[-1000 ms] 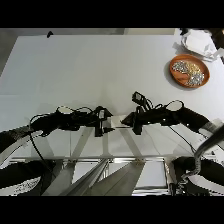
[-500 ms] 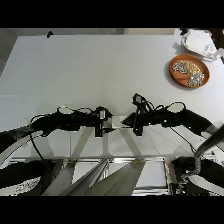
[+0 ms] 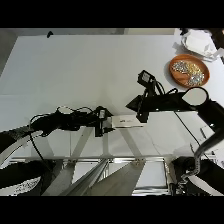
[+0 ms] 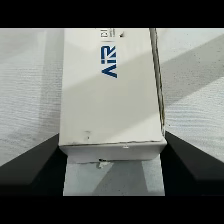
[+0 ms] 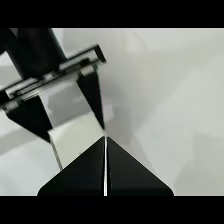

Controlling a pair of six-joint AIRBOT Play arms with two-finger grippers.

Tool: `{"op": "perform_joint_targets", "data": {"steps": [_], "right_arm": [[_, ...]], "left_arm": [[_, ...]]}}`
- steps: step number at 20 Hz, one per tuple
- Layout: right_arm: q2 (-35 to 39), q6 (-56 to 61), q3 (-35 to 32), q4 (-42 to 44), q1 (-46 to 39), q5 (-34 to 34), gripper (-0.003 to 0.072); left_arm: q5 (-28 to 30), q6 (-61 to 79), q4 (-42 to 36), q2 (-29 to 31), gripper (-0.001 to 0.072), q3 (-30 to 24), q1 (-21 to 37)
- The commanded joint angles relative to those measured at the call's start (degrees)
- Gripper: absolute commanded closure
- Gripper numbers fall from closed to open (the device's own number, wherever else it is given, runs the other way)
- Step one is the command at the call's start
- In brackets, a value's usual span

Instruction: Fold the box and place the chain.

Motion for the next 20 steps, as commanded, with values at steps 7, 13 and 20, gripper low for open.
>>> {"op": "perform_joint_targets", "data": {"steps": [7, 13, 20], "right_arm": [[2.1, 50.8, 6.4, -49.8, -2.2, 33.0, 0.0672], [2.1, 52.0, 6.4, -45.7, -2.7, 26.3, 0.0671], [2.1, 52.0, 6.4, -44.7, -2.7, 24.3, 0.0671]], "left_arm": [[-0.5, 0.0, -0.2, 0.0, 0.0304, 0.0, 0.0], [1.7, -0.6, -2.8, 2.3, 0.0704, 0.0, 2.3], [14.3, -17.8, 1.6, 17.5, 0.0702, 0.0, 20.7]]}}
